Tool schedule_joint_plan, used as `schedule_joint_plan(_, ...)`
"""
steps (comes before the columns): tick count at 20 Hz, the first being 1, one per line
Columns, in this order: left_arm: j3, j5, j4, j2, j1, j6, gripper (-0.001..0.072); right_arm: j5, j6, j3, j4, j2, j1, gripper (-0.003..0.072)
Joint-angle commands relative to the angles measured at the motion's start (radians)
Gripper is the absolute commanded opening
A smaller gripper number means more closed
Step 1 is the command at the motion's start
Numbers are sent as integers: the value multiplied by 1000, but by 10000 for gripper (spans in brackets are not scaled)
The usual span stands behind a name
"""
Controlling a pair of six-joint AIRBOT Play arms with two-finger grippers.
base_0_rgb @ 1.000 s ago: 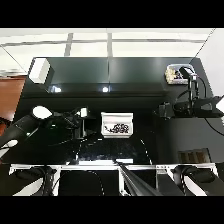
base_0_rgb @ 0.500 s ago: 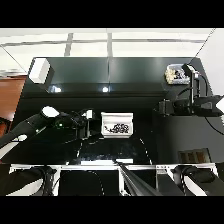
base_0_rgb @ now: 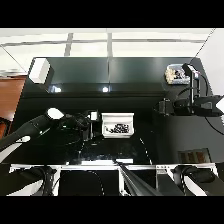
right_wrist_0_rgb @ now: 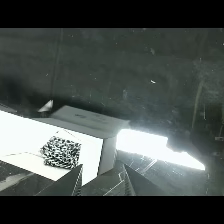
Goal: Fold the box and place the chain.
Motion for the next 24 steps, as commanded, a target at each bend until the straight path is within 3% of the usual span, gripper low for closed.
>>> schedule_joint_plan(1, 1, 7, 23, -1, -16, -63, 707, 0, -3, 0, 0, 1, 0, 312)
schedule_joint_plan(4, 0, 4, 98, -2, -41, -129, 707, 0, -4, 0, 0, 1, 0, 312)
schedule_joint_plan(18, 2, 60, 70, -3, -69, -152, 707, -19, -4, 0, 0, 1, 0, 312)
schedule_joint_plan(24, 50, 61, 73, -45, -116, -156, 707, -19, -4, 0, 0, 1, 0, 312)
